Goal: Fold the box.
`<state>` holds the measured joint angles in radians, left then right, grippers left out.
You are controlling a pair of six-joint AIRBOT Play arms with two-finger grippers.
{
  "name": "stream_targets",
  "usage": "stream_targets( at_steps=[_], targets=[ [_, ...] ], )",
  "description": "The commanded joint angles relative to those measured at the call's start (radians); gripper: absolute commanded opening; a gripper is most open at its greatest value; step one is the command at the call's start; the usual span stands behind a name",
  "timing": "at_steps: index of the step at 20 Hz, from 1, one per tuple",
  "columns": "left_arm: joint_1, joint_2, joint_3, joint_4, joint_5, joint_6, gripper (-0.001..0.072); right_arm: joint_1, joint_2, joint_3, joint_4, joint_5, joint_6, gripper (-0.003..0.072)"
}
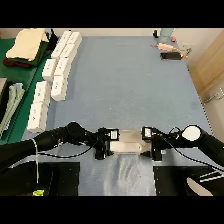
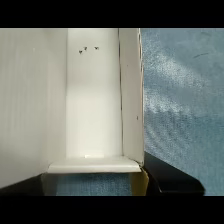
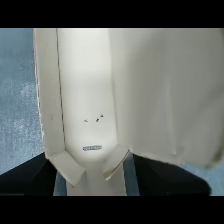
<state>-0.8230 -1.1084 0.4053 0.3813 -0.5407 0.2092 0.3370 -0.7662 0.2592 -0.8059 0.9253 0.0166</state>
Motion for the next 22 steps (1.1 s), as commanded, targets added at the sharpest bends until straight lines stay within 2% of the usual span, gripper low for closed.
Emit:
stream_targets(
  at_steps=[1, 6, 11, 13, 15, 18, 22],
  targets=[
    [0.000, 0.001, 0.001, 0.001, -0.003, 0.003, 0.0526, -0.001, 0.093, 0.017, -0.129, 0.019, 0.169, 0.0718],
    [0.000, 0.001, 0.001, 0.001, -0.003, 0.003, 0.0526, -0.001, 0.280, 0.018, -0.141, 0.101, 0.310, 0.0718],
    [0.000, 0.001, 0.001, 0.001, -0.003, 0.003, 0.0526, -0.001, 0.448, 0.018, 0.088, 0.163, 0.377, 0.0718],
    [0.000, 0.001, 0.001, 0.001, -0.003, 0.003, 0.0526, -0.001, 0.498, 0.018, 0.205, 0.174, 0.491, 0.0718],
    [0.000, 0.001, 0.001, 0.001, -0.003, 0.003, 0.0526, -0.001, 0.519, 0.018, 0.296, 0.166, 0.748, 0.0718],
    [0.000, 0.001, 0.001, 0.001, -0.003, 0.003, 0.0526, 0.000, 0.501, 0.017, 0.276, 0.167, 1.127, 0.0718],
    [0.000, 0.001, 0.001, 0.001, -0.003, 0.003, 0.0526, -0.001, 0.485, 0.017, 0.211, 0.165, 1.171, 0.0718]
  ],
)
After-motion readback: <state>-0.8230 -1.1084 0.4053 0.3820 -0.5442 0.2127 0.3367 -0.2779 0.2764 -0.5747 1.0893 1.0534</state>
